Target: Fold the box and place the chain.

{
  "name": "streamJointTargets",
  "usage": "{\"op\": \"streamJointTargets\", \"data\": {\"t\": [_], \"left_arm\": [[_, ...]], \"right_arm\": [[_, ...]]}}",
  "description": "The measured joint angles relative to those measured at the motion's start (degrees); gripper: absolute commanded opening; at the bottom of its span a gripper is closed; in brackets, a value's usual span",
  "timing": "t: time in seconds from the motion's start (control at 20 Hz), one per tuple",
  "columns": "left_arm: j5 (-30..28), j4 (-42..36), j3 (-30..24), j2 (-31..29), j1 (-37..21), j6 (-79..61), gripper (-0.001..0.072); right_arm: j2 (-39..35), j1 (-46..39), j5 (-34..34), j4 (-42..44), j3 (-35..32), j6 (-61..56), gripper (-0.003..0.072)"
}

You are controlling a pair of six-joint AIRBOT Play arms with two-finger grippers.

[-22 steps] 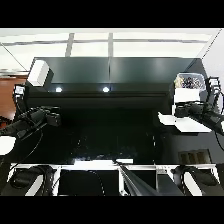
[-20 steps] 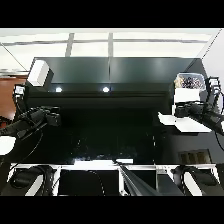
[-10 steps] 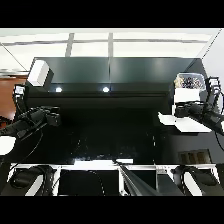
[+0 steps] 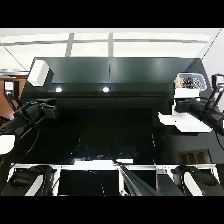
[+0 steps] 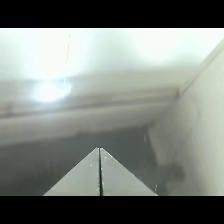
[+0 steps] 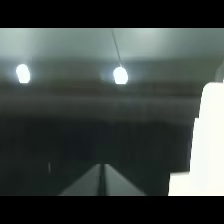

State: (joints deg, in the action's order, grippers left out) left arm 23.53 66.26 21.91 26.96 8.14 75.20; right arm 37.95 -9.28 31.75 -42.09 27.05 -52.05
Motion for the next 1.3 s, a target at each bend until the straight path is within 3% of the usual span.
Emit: {"op": "streamJointTargets", "data": {"t": [0.05, 0.1, 0.25, 0.45, 0.7, 0.95, 1.0, 1.1, 1.15, 1.3], "left_arm": [[-1.4, -0.9, 0.0, 0.5, 0.0, 0.0, 0.0643], [-2.2, -1.6, 0.0, 1.2, 0.0, 0.0, 0.0708], [-3.0, -2.9, 0.0, 3.1, 0.1, 0.0, 0.0708], [-0.6, -3.2, 0.0, 4.1, 0.1, 0.0, 0.0707], [1.0, -2.1, 0.0, 4.5, 0.1, -0.2, 0.0707], [1.8, -1.9, 0.0, 4.7, 0.1, -0.2, 0.0707], [2.2, -1.8, 0.0, 4.7, 0.1, -0.2, 0.0707], [2.5, -1.8, 0.0, 4.7, 0.1, -0.2, 0.0707], [2.7, -1.8, 0.0, 4.7, 0.1, -0.2, 0.0707], [3.3, -1.8, 0.0, 4.7, 0.1, -0.2, 0.0707]], "right_arm": [[1.0, -0.7, -2.6, 1.0, 0.1, -0.7, 0.0720], [2.4, -1.8, -4.8, 1.3, 0.5, -1.4, 0.0718], [9.2, -8.2, -7.7, -2.0, 4.3, -3.1, 0.0718], [20.9, -22.0, -4.3, -14.9, 15.8, -10.8, 0.0716], [33.6, -37.6, 8.4, -24.7, 28.7, -16.5, 0.0709], [42.2, -42.7, 24.3, -25.3, 33.3, -0.3, 0.0708], [43.3, -43.0, 26.2, -25.0, 33.7, 2.0, 0.0621], [44.9, -43.0, 28.2, -24.5, 34.1, 5.4, 0.0178], [45.4, -42.8, 28.7, -24.4, 34.2, 6.6, 0.0059], [46.1, -42.0, 29.6, -23.7, 34.7, 8.8, 0.0055]]}}
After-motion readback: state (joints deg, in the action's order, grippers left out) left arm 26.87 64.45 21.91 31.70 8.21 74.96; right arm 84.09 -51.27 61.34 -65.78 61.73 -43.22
